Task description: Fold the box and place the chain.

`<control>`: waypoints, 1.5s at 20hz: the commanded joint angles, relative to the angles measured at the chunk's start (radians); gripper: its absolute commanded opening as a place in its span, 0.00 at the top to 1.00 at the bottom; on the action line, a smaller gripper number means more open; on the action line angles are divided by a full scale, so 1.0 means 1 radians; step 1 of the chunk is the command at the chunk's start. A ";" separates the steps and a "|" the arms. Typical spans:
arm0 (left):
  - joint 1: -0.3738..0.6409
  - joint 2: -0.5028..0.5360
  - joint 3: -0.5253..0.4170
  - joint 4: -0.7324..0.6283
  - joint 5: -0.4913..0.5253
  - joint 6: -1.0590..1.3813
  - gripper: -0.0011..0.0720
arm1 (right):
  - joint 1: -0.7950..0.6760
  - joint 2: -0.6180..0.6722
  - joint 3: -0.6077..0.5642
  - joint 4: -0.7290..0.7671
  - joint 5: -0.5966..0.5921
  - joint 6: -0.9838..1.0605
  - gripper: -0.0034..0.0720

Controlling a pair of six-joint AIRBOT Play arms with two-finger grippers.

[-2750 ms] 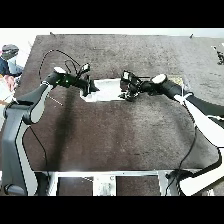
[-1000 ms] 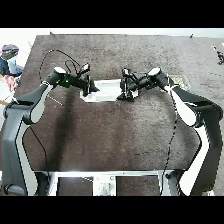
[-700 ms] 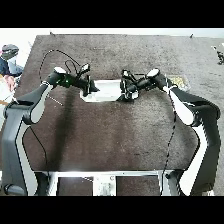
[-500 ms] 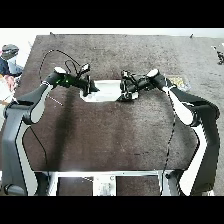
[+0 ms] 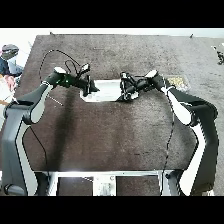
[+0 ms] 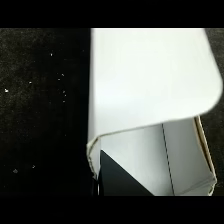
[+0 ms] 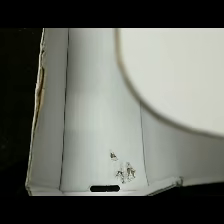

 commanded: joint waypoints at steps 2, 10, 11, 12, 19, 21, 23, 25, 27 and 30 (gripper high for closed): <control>0.000 -0.001 0.000 0.000 0.000 0.000 0.97 | 0.001 0.000 0.007 0.002 0.002 -0.003 0.08; 0.000 -0.001 0.000 0.000 0.000 0.000 0.97 | 0.001 -0.003 0.027 0.001 0.040 0.002 0.08; 0.000 -0.001 0.000 0.000 0.000 0.000 0.97 | 0.000 -0.003 0.028 0.001 0.039 0.002 0.09; 0.000 -0.001 0.000 0.000 0.000 0.000 0.97 | 0.000 -0.003 0.028 0.001 0.039 0.002 0.09; 0.000 -0.001 0.000 0.000 0.000 0.000 0.97 | 0.001 -0.003 0.027 0.000 0.027 0.002 0.18; 0.000 -0.001 0.000 0.000 0.000 0.000 0.97 | 0.001 -0.003 0.027 0.001 0.018 0.002 0.18; 0.000 -0.001 0.000 0.000 0.000 0.000 0.97 | 0.001 -0.009 0.027 0.001 0.018 0.006 0.18; 0.000 -0.001 0.000 0.000 0.000 0.000 0.97 | 0.001 -0.009 0.027 0.001 0.018 0.006 0.18; 0.000 -0.001 0.000 0.000 0.000 0.000 0.97 | 0.001 -0.009 0.027 0.000 0.018 0.008 0.18; 0.000 -0.001 0.000 0.000 0.000 0.000 0.97 | 0.001 -0.010 0.027 -0.002 0.017 0.014 0.18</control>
